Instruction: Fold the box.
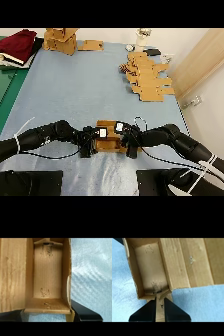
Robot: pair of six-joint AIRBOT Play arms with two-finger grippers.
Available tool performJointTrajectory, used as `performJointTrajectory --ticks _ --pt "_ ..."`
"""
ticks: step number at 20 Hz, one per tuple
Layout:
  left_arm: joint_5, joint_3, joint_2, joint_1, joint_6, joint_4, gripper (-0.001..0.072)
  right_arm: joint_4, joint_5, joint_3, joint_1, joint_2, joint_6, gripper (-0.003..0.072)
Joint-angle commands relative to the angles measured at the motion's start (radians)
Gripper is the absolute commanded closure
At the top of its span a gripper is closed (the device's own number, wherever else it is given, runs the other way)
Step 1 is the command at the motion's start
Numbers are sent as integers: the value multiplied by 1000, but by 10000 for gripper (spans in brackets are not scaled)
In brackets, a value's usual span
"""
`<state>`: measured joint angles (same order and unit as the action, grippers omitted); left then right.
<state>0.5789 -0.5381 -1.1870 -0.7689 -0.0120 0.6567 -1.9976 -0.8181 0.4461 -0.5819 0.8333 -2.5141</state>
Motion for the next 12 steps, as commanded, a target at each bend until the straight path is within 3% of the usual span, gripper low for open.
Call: performJointTrajectory --ticks 1,9,11,12 --pt "0 -1 0 0 0 0 258 -6 0 -1 -16 1 -5 546" --pt "0 -1 0 0 0 0 258 -16 80 -1 -69 3 -86 543" --pt "0 -1 0 0 0 0 258 -16 81 -1 -69 3 -86 500" --pt "0 -1 0 0 0 0 258 -16 81 -1 -69 3 -86 367"
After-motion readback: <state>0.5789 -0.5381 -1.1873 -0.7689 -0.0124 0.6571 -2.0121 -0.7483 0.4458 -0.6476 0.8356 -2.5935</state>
